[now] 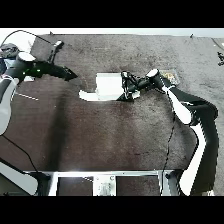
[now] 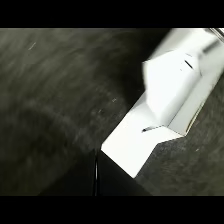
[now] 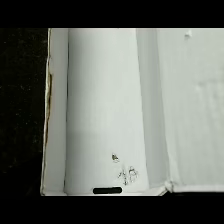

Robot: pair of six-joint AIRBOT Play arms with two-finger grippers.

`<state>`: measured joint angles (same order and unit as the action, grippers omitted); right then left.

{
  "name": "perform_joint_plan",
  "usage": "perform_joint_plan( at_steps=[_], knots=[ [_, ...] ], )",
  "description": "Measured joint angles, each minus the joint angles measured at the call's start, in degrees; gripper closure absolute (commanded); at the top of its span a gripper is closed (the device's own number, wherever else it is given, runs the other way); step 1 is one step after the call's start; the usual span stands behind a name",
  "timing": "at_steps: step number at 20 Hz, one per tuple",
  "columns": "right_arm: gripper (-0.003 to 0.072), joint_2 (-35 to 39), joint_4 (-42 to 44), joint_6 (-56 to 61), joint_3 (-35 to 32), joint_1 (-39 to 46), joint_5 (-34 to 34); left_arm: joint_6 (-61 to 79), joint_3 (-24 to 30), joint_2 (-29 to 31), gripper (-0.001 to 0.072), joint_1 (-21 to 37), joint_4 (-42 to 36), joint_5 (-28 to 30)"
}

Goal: Fold the box and place the chain.

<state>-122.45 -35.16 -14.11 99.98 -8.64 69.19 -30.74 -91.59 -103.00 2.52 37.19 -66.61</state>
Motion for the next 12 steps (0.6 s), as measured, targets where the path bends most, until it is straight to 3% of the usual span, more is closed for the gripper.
perform_joint_plan(
  at_steps=[12],
  knots=[
    [0.0242,0.0,0.0,0.0,0.0,0.0,0.0,-19.3,13.7,-0.5,0.0698,1.2,-0.3,6.2]
  ],
)
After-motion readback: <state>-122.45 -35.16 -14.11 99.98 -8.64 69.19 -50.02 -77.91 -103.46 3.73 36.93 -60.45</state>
